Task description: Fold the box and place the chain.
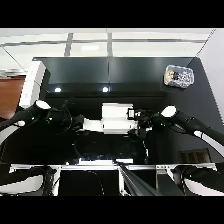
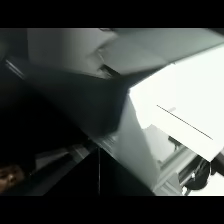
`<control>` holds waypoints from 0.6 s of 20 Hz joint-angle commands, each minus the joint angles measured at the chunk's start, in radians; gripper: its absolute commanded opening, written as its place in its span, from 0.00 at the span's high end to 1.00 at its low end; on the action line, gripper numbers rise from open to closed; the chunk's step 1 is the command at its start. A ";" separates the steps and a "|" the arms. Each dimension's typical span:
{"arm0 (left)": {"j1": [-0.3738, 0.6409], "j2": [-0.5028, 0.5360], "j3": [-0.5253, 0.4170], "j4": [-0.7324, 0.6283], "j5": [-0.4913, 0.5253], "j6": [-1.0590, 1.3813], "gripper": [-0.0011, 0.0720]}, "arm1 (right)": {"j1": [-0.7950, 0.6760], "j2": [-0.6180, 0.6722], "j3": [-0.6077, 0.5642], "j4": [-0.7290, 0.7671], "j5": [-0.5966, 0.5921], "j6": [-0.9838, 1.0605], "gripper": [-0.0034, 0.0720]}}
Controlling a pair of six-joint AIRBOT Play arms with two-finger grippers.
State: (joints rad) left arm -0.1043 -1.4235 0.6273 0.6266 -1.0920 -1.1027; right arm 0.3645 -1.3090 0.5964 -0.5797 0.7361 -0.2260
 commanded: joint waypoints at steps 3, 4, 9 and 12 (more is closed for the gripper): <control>-0.040 -0.018 0.037 -0.112 -0.048 0.165 0.92 | 0.001 0.000 0.000 0.000 0.000 0.000 0.66; -0.041 -0.018 0.054 -0.112 -0.064 0.165 0.67 | 0.001 0.000 0.000 0.000 0.000 0.000 0.66; -0.070 -0.018 0.127 -0.112 -0.101 0.152 0.11 | 0.001 0.000 0.000 0.000 0.000 0.000 0.66; -0.146 -0.018 0.176 -0.086 -0.083 0.105 0.12 | 0.001 0.000 0.000 0.000 0.000 0.000 0.66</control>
